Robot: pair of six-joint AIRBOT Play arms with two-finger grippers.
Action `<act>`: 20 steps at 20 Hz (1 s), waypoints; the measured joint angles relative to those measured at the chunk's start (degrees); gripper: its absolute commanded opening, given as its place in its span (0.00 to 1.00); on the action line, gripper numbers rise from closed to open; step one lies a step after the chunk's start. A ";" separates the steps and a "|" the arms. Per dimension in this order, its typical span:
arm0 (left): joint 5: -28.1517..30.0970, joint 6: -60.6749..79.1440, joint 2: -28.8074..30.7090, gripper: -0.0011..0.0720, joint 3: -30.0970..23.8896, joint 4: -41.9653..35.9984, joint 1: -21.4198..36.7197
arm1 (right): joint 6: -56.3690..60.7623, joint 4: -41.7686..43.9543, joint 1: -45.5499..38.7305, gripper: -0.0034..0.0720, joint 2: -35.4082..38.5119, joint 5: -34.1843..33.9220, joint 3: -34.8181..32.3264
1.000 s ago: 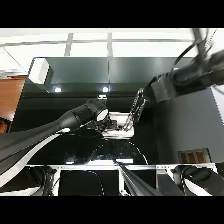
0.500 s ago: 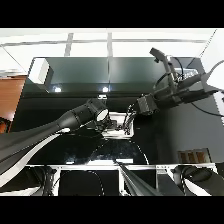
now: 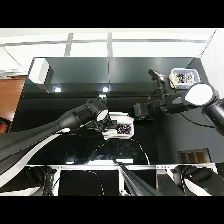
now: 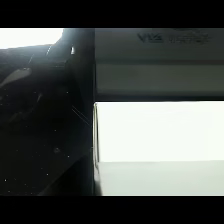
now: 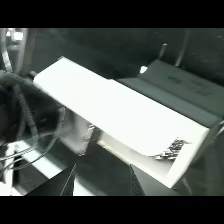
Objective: Fold the box and place the chain.
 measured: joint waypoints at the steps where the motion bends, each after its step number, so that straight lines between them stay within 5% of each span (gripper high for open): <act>1: 0.02 0.00 0.00 0.05 0.00 0.00 0.00 | -0.52 -0.81 -1.55 0.57 0.15 0.76 0.13; 6: 0.72 0.09 0.00 0.06 0.13 -0.50 0.00 | -3.08 -6.84 -9.40 0.57 0.92 3.15 0.48; 7: 1.40 -0.42 0.00 0.14 0.28 -0.76 0.02 | -3.43 -8.11 -10.27 0.57 0.96 3.37 0.50; 9: 2.36 -2.62 0.00 0.72 0.68 -1.09 0.17 | -4.09 -10.19 -11.37 0.57 1.03 3.54 0.52; 15: -0.31 3.67 3.41 0.75 2.71 -0.37 0.42 | -4.96 -12.72 -12.41 0.57 1.07 3.30 0.52; 20: -9.11 14.05 14.86 0.75 -1.44 8.70 2.45 | -5.09 -14.99 -12.55 0.57 1.07 2.34 0.52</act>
